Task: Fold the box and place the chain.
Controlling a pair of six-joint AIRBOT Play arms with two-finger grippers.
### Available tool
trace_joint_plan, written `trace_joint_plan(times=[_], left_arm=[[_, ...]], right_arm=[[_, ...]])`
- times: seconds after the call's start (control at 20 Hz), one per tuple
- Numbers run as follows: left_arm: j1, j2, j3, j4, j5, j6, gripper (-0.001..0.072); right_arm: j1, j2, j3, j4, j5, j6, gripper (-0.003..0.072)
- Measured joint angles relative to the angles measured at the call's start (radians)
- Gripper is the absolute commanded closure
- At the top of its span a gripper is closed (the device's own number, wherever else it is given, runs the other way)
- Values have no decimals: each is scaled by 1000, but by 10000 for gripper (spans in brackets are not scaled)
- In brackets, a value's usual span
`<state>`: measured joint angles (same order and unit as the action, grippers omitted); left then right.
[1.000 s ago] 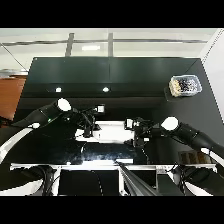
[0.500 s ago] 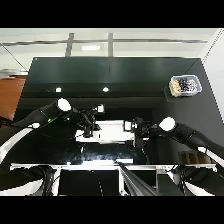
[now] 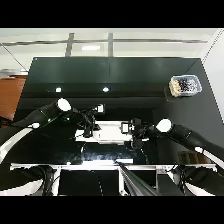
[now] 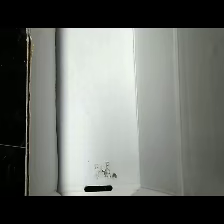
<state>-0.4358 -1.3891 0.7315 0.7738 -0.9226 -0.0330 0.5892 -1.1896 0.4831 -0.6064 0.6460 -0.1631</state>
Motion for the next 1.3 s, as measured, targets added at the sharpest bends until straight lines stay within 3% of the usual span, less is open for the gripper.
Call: trace_joint_plan(times=[1.1, 1.2, 1.3], left_arm=[[0, 0, 0, 0, 5, 0, 679], [0, 0, 0, -2, 5, 0, 679], [0, 0, 0, -11, 4, 0, 677]], right_arm=[[-8, 6, 0, -44, -19, 65, -23], [-9, 6, 0, -43, -17, 66, 148], [-9, 6, 0, -43, -15, 69, 150]])
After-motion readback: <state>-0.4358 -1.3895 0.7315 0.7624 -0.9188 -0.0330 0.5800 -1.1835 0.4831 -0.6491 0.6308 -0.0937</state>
